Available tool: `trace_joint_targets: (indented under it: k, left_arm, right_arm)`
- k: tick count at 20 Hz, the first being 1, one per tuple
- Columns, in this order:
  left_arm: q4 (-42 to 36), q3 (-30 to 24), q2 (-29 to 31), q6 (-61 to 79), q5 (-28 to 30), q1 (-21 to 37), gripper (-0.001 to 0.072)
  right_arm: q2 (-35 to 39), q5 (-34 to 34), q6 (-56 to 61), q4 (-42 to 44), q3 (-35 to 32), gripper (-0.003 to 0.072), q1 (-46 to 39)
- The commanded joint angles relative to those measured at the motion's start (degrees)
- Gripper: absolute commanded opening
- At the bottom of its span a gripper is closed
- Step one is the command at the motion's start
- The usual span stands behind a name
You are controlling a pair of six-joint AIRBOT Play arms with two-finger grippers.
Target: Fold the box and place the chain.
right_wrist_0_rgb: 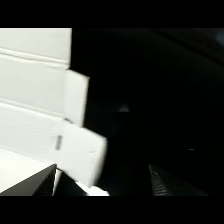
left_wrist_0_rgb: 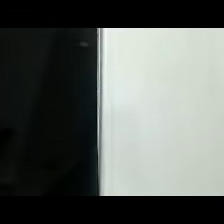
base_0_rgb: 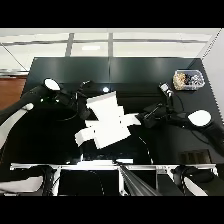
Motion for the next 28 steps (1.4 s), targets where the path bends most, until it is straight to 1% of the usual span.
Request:
trace_joint_targets:
  k: [1,3,4,5,7,8,10,12,14,16,18,20,22,25,28]
  left_arm:
    - [4.17,-8.15,12.79,1.33,16.87,-4.98,0.0022]
    - [0.09,-16.37,20.24,11.98,32.59,-8.11,0.0027]
    - [0.72,-18.18,22.05,20.48,35.71,-9.31,0.0027]
    - [2.23,-18.27,22.49,27.17,35.56,-10.03,0.0027]
    - [1.81,-17.38,20.92,28.57,35.65,-11.13,0.0027]
    - [1.84,-16.61,19.23,28.59,35.43,-11.45,0.0027]
    - [1.95,-13.86,14.27,29.68,33.51,-11.87,0.0027]
    - [1.99,-9.49,9.18,32.22,29.09,-12.63,0.0027]
    - [2.51,-5.16,4.59,32.17,25.35,-13.25,0.0027]
    - [2.51,-2.93,1.27,32.17,24.63,-13.25,0.0027]
    - [1.51,-2.62,-0.31,32.15,24.61,-13.27,0.0027]
    - [3.48,-2.67,-1.22,32.13,24.50,-13.16,0.0027]
    - [4.22,-2.69,-1.49,31.69,24.44,-12.79,0.0026]
    - [3.89,-2.67,-1.44,31.74,24.17,-13.27,0.0026]
    - [3.89,-2.67,-1.44,31.76,23.12,-14.36,0.0026]
  right_arm:
    - [0.02,6.10,0.00,-14.80,5.90,0.0663,-3.96]
    - [0.02,2.93,0.00,-17.51,5.99,0.0663,-4.39]
    - [0.02,1.97,0.02,-17.22,5.99,0.0663,-4.35]
    - [0.02,1.60,0.02,-16.63,5.99,0.0663,-4.35]
    - [0.02,2.14,0.04,-12.76,5.95,0.0663,-4.31]
    - [0.02,3.45,-0.04,-10.97,5.95,0.0663,-4.13]
    - [0.00,6.51,-3.54,-10.69,5.92,0.0663,-2.86]
    - [0.00,9.68,-9.57,-10.67,5.64,0.0663,-0.94]
    - [0.00,9.97,-14.64,-11.23,4.59,0.0663,0.76]
    - [-0.11,9.94,-19.02,-11.50,3.43,0.0663,1.53]
    - [-0.13,9.60,-21.79,-11.47,2.16,0.0663,2.43]
    - [-0.17,7.56,-22.75,-11.47,0.37,0.0662,3.78]
    - [-0.17,6.14,-23.28,-11.34,-1.01,0.0663,5.62]
    - [-0.20,2.86,-28.44,-11.43,-3.34,0.0662,7.06]
    - [-0.72,3.76,-29.44,-11.43,-4.15,0.0663,7.08]
